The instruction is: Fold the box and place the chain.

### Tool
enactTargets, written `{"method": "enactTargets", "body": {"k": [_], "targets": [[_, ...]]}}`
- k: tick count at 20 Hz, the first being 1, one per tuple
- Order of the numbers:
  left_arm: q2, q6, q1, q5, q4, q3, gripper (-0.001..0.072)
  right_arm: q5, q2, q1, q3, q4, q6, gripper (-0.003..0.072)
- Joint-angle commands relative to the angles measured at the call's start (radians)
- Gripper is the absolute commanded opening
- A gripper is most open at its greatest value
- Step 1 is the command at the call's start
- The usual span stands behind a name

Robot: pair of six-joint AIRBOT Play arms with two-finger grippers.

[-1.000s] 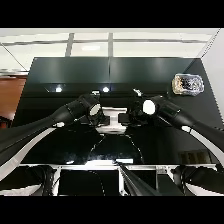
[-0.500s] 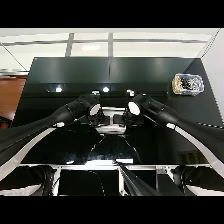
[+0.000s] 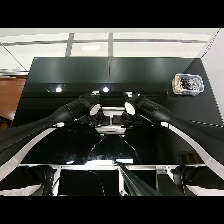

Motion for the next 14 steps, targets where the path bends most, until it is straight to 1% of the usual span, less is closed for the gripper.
{"method": "enactTargets", "body": {"k": [1, 4, 6, 8, 9, 11, 14], "targets": [[0.0, 0.002, 0.0, 0.0, 0.001, 0.0, 0.0029, -0.005, -0.003, 0.004, 0.002, -0.002, -0.004, 0.0012], [0.0, 0.001, 0.0, 0.0, 0.001, 0.0, 0.0029, -0.005, -0.003, 0.006, 0.007, 0.002, -0.013, 0.0015], [0.0, 0.001, 0.0, 0.0, 0.001, 0.0, 0.0029, -0.013, -0.003, 0.006, 0.008, 0.003, -0.013, 0.0162], [0.0, 0.002, 0.0, 0.0, 0.001, 0.0, 0.0029, -0.013, -0.003, 0.006, 0.008, 0.003, -0.012, 0.0156], [0.0, 0.001, 0.0, 0.0, 0.001, 0.0, 0.0029, -0.013, -0.003, 0.006, 0.008, 0.002, -0.012, 0.0087], [0.0, 0.001, 0.0, 0.0, 0.001, 0.0, 0.0029, -0.025, -0.003, 0.006, 0.008, 0.002, -0.013, 0.0013], [0.0, 0.001, 0.0, 0.0, 0.001, 0.0, 0.0029, -0.03, -0.003, 0.005, 0.008, 0.002, -0.013, 0.0015]]}}
